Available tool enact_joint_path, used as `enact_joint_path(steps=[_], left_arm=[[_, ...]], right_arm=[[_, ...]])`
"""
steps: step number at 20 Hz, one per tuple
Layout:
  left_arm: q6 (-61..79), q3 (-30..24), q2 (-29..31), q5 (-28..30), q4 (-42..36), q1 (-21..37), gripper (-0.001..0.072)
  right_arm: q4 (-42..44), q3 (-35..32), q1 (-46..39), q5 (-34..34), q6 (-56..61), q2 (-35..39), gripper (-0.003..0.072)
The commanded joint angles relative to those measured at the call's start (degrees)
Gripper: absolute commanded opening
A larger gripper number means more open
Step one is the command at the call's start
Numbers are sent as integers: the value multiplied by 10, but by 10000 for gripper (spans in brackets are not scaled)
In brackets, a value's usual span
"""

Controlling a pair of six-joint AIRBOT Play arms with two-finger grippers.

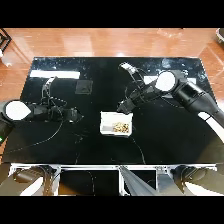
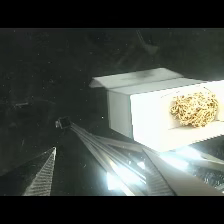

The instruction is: Fold the box and place the chain.

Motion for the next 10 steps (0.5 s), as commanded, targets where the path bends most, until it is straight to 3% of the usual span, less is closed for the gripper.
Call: enact_joint_path(steps=[1,10], left_arm=[[0,0,-7,-1,-4,1,635],[0,0,-7,-3,-4,1,635]], right_arm=[[1,0,1,2,-11,-15,711],[9,0,12,119,-122,-15,711]])
